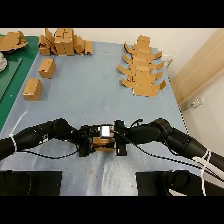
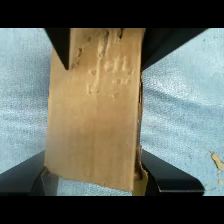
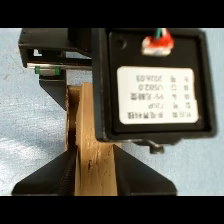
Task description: Fold the box.
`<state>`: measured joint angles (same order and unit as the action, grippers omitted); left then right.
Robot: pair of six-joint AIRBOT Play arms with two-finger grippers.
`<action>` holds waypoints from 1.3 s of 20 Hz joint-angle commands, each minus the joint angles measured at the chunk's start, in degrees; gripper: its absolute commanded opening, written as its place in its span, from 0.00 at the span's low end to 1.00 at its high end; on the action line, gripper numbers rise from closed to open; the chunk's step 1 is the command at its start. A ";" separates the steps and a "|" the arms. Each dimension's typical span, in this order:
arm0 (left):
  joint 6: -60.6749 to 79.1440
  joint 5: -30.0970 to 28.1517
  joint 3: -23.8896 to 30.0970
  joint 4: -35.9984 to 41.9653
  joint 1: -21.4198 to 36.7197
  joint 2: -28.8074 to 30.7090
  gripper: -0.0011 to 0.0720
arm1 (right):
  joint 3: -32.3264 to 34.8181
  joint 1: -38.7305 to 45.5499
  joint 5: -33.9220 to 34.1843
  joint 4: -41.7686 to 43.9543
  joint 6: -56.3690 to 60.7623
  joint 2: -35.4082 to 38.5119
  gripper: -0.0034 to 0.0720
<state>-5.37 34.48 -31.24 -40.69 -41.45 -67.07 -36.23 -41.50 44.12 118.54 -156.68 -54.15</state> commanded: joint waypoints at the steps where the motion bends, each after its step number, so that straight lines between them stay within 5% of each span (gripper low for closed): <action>1: 0.04 -0.02 0.00 0.00 0.00 0.02 0.63 | -0.07 -0.04 -0.04 -0.28 0.17 -0.04 0.48; 2: 0.04 -0.02 0.00 0.00 0.00 0.02 0.63 | -0.07 -0.04 0.42 -0.20 0.20 -0.04 0.40; 19: 0.02 -0.02 0.00 0.00 0.00 0.04 0.63 | 0.46 -1.44 4.35 0.68 4.37 0.50 0.40; 25: 0.02 -0.02 0.00 0.00 0.00 0.02 0.63 | -2.01 0.79 4.57 -6.60 32.15 11.02 0.40; 26: 0.02 0.00 0.00 0.00 0.00 0.02 0.63 | -2.01 1.46 4.57 -7.89 39.39 13.68 0.28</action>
<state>-5.32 34.46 -31.24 -40.69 -41.45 -67.07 -37.76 -41.28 48.66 114.32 -134.23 -45.93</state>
